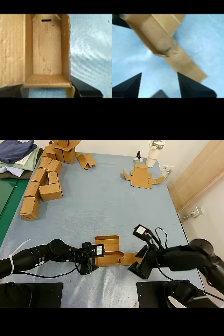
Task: Fold the box.
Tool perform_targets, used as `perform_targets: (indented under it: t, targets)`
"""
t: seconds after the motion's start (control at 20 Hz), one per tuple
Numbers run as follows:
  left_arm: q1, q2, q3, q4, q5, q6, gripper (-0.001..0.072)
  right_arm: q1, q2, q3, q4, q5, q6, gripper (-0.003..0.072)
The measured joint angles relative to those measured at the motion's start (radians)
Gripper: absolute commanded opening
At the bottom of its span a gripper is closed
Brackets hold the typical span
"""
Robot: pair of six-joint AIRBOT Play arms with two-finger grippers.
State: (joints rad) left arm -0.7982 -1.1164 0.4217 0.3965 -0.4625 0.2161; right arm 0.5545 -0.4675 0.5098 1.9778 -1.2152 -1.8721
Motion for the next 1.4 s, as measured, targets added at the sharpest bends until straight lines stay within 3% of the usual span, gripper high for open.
perform_targets:
  t: [0.2,0.45,0.7,0.9,1.4]
  targets:
    - [0.0,0.001,0.0,0.0,-0.002,0.0,0.0518,0.0,0.075,0.001,0.161,-0.016,0.148,0.0702]
    - [0.001,0.064,0.0,0.029,-0.021,-0.068,0.0518,0.0,0.105,0.001,0.224,-0.017,0.326,0.0703]
    - [0.001,0.119,0.0,0.264,-0.047,-0.317,0.0518,0.0,0.111,0.001,0.239,-0.01,0.386,0.0702]
    - [0.001,0.113,0.0,0.352,-0.071,-0.408,0.0518,0.0,0.111,0.001,0.243,0.005,0.402,0.0703]
    - [0.001,0.082,0.0,0.249,-0.079,-0.309,0.0518,0.0,0.111,0.001,0.24,0.038,0.407,0.0702]
